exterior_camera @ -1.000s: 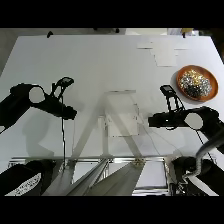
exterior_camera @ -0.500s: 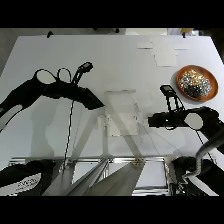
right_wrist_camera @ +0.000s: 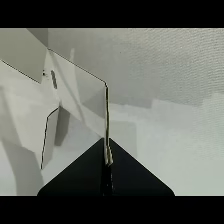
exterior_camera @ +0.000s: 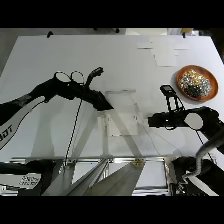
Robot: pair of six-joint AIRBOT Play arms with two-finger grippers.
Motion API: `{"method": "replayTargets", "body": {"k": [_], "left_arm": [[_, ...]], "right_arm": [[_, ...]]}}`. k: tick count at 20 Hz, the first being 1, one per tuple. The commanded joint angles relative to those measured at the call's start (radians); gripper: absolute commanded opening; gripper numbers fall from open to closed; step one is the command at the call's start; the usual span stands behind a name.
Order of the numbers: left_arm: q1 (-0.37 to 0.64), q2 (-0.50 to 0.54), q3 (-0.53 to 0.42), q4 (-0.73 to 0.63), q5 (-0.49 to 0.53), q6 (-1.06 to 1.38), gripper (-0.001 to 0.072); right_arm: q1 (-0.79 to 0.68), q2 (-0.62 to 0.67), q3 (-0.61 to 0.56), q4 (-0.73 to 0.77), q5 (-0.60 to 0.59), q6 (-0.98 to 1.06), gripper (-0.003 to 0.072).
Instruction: Fold the box and place the chain.
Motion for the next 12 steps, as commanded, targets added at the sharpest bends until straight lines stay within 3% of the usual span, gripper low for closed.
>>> {"method": "replayTargets", "body": {"k": [1,3,6,8,10,12], "left_arm": [[-0.029,-0.035,0.004,-0.046,0.013,0.079,0.0564],[-0.029,-0.035,0.004,-0.019,-0.005,0.084,0.0548],[-0.024,-0.035,0.004,0.052,-0.015,0.084,0.0283],[-0.020,-0.035,0.004,0.055,-0.015,0.103,0.0222],[-0.020,-0.032,0.004,0.056,-0.015,0.134,0.0004],[-0.022,-0.032,0.004,0.056,-0.016,0.166,0.0005]], "right_arm": [[0.001,0.001,-0.001,0.008,0.002,0.000,0.0016],[0.001,0.001,-0.001,0.008,0.002,0.000,0.0016],[0.001,0.001,-0.001,0.009,0.002,0.000,0.0016],[0.001,0.001,-0.001,0.008,0.002,0.000,0.0016],[0.001,0.001,-0.001,0.009,0.002,0.000,0.0016],[0.001,0.001,-0.001,0.009,0.002,0.000,0.0016]]}}
